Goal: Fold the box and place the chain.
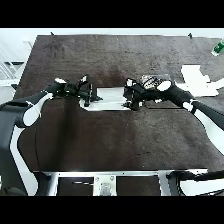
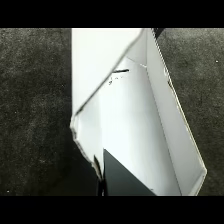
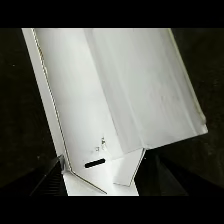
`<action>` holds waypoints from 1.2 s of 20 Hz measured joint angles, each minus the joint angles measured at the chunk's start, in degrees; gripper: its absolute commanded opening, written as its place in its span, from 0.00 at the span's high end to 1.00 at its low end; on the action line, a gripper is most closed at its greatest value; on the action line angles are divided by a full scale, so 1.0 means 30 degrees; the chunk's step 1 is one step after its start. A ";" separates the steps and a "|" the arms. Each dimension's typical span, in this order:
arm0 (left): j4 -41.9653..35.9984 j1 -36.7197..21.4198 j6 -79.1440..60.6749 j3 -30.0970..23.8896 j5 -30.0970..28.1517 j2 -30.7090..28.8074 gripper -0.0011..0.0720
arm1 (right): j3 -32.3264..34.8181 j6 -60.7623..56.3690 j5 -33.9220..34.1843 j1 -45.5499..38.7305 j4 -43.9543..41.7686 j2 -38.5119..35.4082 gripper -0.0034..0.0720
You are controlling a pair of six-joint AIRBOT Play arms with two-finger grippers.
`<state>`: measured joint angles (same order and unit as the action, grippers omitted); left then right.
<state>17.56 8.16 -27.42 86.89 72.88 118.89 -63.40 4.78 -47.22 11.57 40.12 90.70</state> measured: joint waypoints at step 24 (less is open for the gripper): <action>0.0000 -0.0007 0.0000 0.0000 -0.0007 0.0000 0.96 | -0.4583 0.4590 -0.5013 -0.0634 -0.1960 0.5770 0.03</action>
<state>17.56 8.14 -27.42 86.89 72.86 118.89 -77.14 18.55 -62.26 9.67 34.24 108.01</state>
